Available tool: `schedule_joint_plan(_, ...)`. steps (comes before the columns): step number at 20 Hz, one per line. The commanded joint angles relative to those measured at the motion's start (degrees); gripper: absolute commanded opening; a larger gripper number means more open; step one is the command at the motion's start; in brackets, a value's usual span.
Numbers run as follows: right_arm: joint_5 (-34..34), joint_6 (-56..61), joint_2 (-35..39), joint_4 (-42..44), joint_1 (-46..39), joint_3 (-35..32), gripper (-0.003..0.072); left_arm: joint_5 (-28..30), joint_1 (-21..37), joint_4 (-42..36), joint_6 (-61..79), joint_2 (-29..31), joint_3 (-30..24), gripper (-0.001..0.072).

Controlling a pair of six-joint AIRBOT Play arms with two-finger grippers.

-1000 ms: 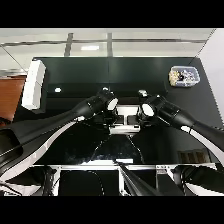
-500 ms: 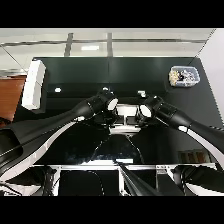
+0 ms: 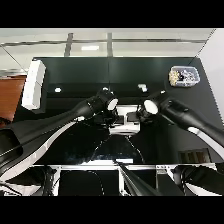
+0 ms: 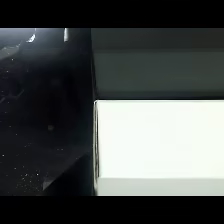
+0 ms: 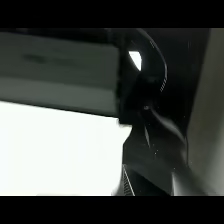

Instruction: Fold the box and place the chain.

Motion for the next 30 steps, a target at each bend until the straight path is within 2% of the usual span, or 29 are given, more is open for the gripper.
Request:
schedule_joint_plan(1, 5.33, -6.91, 8.66, -4.81, -2.62, 5.57, 0.0291, -0.76, 0.13, 0.15, -0.07, 0.02, 0.00, 0.0026)
schedule_joint_plan(4, 1.97, -6.82, 12.79, -24.00, -11.04, 6.27, 0.0295, -0.74, 0.13, 0.15, -0.07, 0.02, 0.00, 0.0027)
schedule_joint_plan(5, -1.05, -7.10, 12.28, -27.17, -15.80, 5.88, 0.0398, -0.74, 0.13, 0.17, -0.07, 0.02, 0.00, 0.0026)
schedule_joint_plan(7, -8.52, -11.26, 9.07, -24.85, -26.56, 5.18, 0.0609, -0.44, 0.20, 0.20, -0.07, 0.02, 0.00, 0.0026)
schedule_joint_plan(9, -15.39, -12.70, 3.08, -18.95, -36.68, 5.40, 0.0609, -0.50, 0.37, 0.20, -0.07, 0.02, 0.00, 0.0026)
schedule_joint_plan(11, -19.10, -13.40, -4.98, -11.04, -44.19, 9.70, 0.0609, -0.52, 0.37, 0.20, -0.07, 0.02, 0.00, 0.0026)
schedule_joint_plan(12, -18.49, -14.25, -9.81, -7.85, -46.69, 13.97, 0.0609, -0.52, 0.37, 0.17, -0.07, 0.02, 0.00, 0.0026)
schedule_joint_plan(14, -12.74, -15.15, -20.92, -4.92, -49.53, 25.99, 0.0609, -0.74, 0.35, 0.17, -0.07, 0.02, 0.00, 0.0026)
schedule_joint_plan(17, -0.96, -14.99, -36.94, -4.35, -50.38, 46.64, 0.0609, -0.85, 0.35, 0.17, -0.04, 0.02, 0.00, 0.0026)
schedule_joint_plan(19, 4.15, -13.31, -44.74, -4.81, -50.42, 57.31, 0.0608, -0.94, 0.35, 0.17, 0.13, 0.02, 0.00, 0.0027)
schedule_joint_plan(21, 5.22, -11.85, -48.89, -5.44, -50.71, 62.05, 0.0608, -0.96, 0.35, 0.17, 0.13, 0.02, 0.00, 0.0027)
schedule_joint_plan(24, 5.49, -10.40, -51.32, -5.46, -51.98, 62.03, 0.0608, -0.94, 0.35, 0.15, 0.13, 0.02, 0.00, 0.0027)
schedule_joint_plan(25, 5.79, -10.43, -51.84, -5.40, -52.39, 62.01, 0.0579, -0.94, 0.35, 0.15, 0.13, 0.02, 0.00, 0.0026)
schedule_joint_plan(26, 5.62, -10.45, -52.11, -5.40, -52.65, 61.79, 0.0469, -0.94, 0.35, 0.15, 0.13, 0.02, 0.00, 0.0026)
schedule_joint_plan(27, 4.83, -11.10, -52.13, -4.81, -52.76, 61.42, 0.0402, -0.94, 0.35, 0.13, 0.13, 0.02, 0.00, 0.0027)
schedule_joint_plan(29, 4.42, -15.10, -52.11, -3.37, -52.72, 61.37, 0.0114, -0.96, 0.35, 0.13, 0.13, 0.02, 0.00, 0.0026)
schedule_joint_plan(30, 4.63, -17.25, -51.76, -1.95, -52.74, 61.37, 0.0012, -0.94, 0.35, 0.13, 0.13, 0.02, 0.00, 0.0026)
